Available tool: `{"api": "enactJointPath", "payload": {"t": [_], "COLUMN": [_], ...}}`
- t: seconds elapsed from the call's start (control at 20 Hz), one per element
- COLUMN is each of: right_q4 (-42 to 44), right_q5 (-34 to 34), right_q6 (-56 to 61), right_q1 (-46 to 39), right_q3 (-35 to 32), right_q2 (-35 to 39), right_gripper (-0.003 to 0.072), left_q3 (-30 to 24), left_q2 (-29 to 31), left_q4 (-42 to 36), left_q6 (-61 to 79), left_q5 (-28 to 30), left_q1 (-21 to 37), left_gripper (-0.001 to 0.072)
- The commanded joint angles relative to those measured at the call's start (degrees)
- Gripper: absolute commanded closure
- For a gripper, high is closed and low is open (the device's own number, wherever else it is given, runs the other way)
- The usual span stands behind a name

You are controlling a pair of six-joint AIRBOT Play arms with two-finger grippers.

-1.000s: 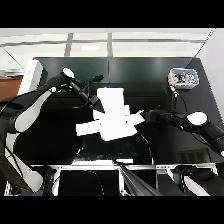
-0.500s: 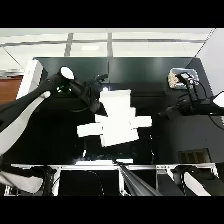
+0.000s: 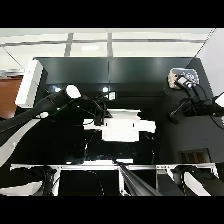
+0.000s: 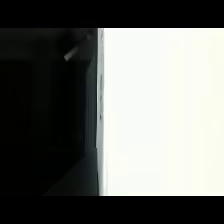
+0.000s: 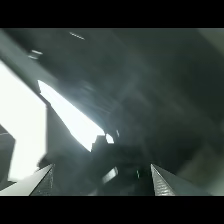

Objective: Fold the box and place the chain.

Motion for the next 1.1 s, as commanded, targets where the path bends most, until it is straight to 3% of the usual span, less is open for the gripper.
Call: {"api": "enactJointPath", "payload": {"t": [0.0, 0.25, 0.5, 0.8, 1.05], "right_q4": [13.14, 11.93, 2.32, 3.72, 9.7], "right_q5": [-0.55, -5.29, -11.06, -12.98, -21.33], "right_q6": [-17.51, -22.23, -27.02, -27.04, -26.99], "right_q1": [0.44, 10.25, 20.52, 27.89, 30.03], "right_q3": [-4.35, -10.45, -12.66, -12.66, -12.79], "right_q2": [-0.04, -0.15, -0.5, -4.39, -5.64], "right_gripper": [-0.0024, -0.0024, -0.0024, -0.0005, -0.0005], "left_q3": [-0.55, -0.52, -0.52, -0.52, -0.52], "left_q2": [-1.66, -3.61, -4.15, -4.15, -4.15], "left_q4": [-4.39, -3.06, -1.55, -1.57, -1.6], "left_q6": [5.16, 5.11, 5.09, 5.09, 5.09], "left_q5": [3.76, 3.54, 3.54, 3.54, 3.52], "left_q1": [0.33, 0.55, 0.55, 0.55, 0.55], "left_gripper": [0.0685, 0.0684, 0.0684, 0.0684, 0.0684]}}
